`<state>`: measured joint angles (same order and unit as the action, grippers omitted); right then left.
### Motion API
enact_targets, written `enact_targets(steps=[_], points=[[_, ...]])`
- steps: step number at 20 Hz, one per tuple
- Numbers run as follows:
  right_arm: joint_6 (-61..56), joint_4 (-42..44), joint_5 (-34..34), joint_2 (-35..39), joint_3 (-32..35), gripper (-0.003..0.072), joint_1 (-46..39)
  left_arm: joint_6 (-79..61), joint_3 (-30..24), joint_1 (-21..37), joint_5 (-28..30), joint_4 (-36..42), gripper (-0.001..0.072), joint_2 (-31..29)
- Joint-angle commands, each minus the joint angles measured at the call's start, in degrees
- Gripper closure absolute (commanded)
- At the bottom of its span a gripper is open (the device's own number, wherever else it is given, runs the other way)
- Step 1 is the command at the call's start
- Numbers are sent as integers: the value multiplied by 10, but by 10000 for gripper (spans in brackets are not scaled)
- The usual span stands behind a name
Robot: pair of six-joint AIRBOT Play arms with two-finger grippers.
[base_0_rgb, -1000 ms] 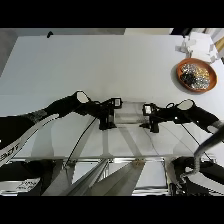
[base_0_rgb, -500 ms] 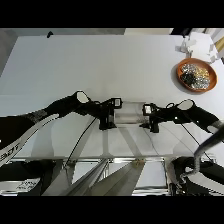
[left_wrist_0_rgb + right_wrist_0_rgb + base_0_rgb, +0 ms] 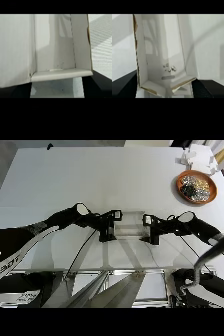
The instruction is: Fold the box and place the chain.
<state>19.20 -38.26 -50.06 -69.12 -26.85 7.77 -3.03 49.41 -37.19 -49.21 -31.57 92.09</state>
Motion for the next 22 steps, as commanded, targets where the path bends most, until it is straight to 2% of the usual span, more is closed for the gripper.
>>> enact_targets(steps=[1, 7, 8, 10, 11, 12, 14, 15, 17, 19, 22], points=[[-98, -93, -3, 43, 0, 39, 0, 1, 0, 0, 20, 0, 506, 0], [-249, -288, -31, 169, 0, 50, 0, 1, 0, 0, 20, 0, 506, 0], [-274, -290, -28, 192, 0, 50, 0, 1, 0, 0, 20, 0, 506, 0], [-294, -234, -22, 224, 0, 54, 0, 1, 0, 0, 20, 0, 506, 0], [-295, -178, -18, 238, 0, 122, 0, 1, 0, 0, 20, 0, 506, 0], [-294, -120, -19, 246, 0, 280, 0, 1, 0, 0, 21, 0, 506, 0], [-294, 8, -37, 249, 0, 674, 0, 1, 0, 0, 20, 0, 506, 0], [-287, 59, -25, 249, 0, 673, 3, 1, 0, 0, 20, 0, 506, 0], [-277, 117, 57, 246, 0, 673, 28, 1, 0, 0, 20, 0, 506, 0], [-278, 135, 149, 227, 0, 674, 61, 1, 0, 0, 20, 0, 506, 0], [-288, 134, 211, 158, 0, 674, 96, 1, 0, 0, 20, 0, 506, 0]])
